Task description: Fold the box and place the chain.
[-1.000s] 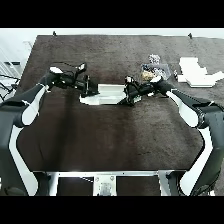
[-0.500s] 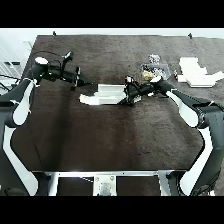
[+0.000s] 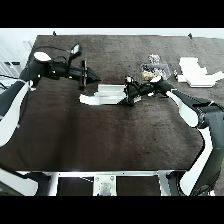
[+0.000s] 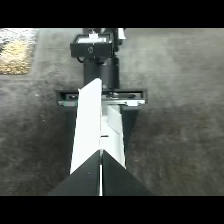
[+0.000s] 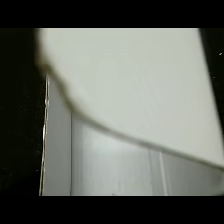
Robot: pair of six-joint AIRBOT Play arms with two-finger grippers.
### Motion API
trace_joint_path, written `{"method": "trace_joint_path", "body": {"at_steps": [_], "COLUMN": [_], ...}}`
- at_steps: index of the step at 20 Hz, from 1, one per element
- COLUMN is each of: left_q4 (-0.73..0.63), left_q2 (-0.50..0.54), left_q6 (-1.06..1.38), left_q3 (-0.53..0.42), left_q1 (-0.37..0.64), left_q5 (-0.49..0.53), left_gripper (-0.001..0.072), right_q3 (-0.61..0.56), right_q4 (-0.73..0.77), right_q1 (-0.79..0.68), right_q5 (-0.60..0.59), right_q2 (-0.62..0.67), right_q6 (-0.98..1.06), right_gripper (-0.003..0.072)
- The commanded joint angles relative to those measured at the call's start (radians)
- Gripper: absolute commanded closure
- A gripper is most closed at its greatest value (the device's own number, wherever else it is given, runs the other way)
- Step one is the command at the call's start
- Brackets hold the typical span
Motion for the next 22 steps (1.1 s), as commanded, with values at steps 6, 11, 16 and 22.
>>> {"method": "trace_joint_path", "body": {"at_steps": [6, 11, 16, 22], "left_q4": [0.008, -0.031, -0.031, -0.029], "left_q2": [0.124, 0.071, -0.029, -0.118], "left_q6": [0.099, 0.067, 0.065, 0.039], "left_q3": [-0.301, -0.301, -0.193, -0.059], "left_q1": [-0.136, -0.135, -0.109, -0.069], "left_q5": [0.295, 0.358, 0.415, 0.409], "left_gripper": [0.0694, 0.0693, 0.0693, 0.0693], "right_q3": [0.000, 0.000, 0.000, 0.000], "right_q4": [0.000, 0.000, 0.000, 0.000], "right_q1": [0.000, 0.000, 0.000, 0.000], "right_q5": [0.000, 0.000, 0.000, 0.000], "right_q2": [0.000, 0.000, 0.000, 0.000], "right_q6": [0.000, 0.000, 0.000, 0.000], "right_gripper": [0.0103, 0.0103, 0.0103, 0.0103]}}
